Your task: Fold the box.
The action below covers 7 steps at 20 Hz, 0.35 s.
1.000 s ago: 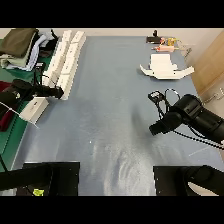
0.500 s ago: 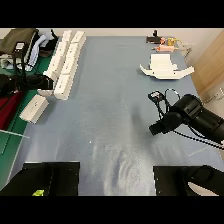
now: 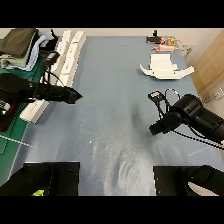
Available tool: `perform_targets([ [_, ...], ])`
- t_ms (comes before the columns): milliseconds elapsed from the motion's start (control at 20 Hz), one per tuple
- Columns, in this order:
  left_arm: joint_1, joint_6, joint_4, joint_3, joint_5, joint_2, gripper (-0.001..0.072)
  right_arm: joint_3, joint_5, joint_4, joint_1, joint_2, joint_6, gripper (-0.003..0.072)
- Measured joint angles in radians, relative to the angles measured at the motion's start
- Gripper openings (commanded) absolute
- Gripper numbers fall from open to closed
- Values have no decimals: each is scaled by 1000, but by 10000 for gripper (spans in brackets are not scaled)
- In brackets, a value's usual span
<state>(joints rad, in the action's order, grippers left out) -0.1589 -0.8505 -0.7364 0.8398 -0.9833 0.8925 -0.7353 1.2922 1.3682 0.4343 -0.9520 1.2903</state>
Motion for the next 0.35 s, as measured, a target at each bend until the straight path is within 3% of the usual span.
perform_targets([
  [350, -221, -12, 2, -12, 86, 109, 17, 0, 0, 0, 0, 0, 0, 10],
])
